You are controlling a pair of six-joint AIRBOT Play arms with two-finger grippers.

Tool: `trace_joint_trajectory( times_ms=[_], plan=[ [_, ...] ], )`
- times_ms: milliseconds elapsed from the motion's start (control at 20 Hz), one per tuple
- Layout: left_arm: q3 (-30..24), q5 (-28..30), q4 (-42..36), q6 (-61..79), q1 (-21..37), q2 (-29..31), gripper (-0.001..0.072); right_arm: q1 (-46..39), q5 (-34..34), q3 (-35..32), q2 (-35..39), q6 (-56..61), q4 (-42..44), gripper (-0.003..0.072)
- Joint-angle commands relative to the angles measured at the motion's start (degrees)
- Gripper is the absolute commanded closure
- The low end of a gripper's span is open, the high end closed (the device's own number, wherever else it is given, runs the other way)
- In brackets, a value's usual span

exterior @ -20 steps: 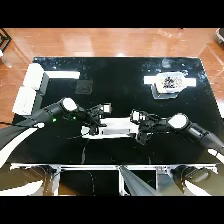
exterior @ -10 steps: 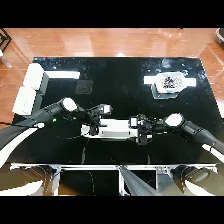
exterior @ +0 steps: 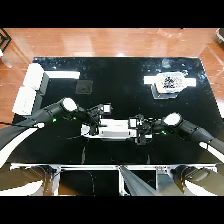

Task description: Fold the box and place the chain.

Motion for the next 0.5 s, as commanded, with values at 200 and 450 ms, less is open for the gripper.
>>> trace_joint_trajectory(
  times_ms=[200, 450],
  plan=[
    [-0.02, 0.0, -0.02, -0.04, -0.02, -0.04, 0.0691, -0.07, -0.46, -0.02, -0.28, 1.66, -1.75, -0.0011],
    [-0.02, -0.02, -0.02, -0.04, -0.02, -0.04, 0.0691, -0.04, -0.92, -0.13, -0.85, 2.21, -1.7, -0.0011]
  ],
)
